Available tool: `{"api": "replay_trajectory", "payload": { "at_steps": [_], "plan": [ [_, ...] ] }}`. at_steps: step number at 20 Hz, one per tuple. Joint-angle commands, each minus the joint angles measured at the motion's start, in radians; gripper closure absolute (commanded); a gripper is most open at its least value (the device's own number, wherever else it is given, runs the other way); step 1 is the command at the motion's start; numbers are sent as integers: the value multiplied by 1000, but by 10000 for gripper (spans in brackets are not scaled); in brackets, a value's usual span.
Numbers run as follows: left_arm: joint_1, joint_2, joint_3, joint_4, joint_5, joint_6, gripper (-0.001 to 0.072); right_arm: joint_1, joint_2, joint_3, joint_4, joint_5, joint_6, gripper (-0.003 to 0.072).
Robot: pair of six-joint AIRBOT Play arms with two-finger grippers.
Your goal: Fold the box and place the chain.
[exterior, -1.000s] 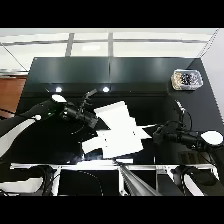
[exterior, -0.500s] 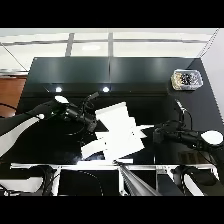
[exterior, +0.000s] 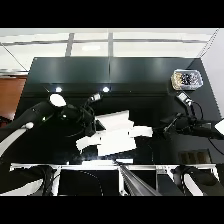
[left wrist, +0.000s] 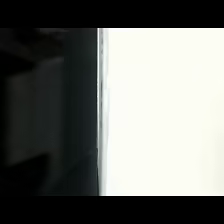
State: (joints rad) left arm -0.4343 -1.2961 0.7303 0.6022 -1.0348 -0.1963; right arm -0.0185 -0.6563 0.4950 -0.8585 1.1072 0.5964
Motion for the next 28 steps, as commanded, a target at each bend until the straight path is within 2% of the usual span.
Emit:
{"api": "replay_trajectory", "payload": {
  "at_steps": [1, 3, 7, 15, 22, 26, 28],
  "plan": [
    [-100, 65, -68, 124, 222, 206, 683, 54, -1, 21, -51, -20, -252, -1],
    [-127, 42, -72, 103, 253, 194, 683, 108, -8, 21, -51, -53, -302, 0],
    [-132, -11, -72, 89, 249, 195, 683, 230, -42, -3, -51, -106, -319, 0],
    [-131, -21, -72, 96, 241, 192, 682, 419, -52, -157, -50, -178, -344, 1],
    [-131, -21, -72, 96, 237, 192, 682, 603, -105, -211, 45, -335, -397, 1],
    [-131, -21, -72, 96, 214, 192, 681, 688, -157, -211, 90, -522, -430, 1],
    [-131, -21, -72, 96, 203, 192, 682, 700, -157, -211, 126, -550, -429, 1]
  ]
}}
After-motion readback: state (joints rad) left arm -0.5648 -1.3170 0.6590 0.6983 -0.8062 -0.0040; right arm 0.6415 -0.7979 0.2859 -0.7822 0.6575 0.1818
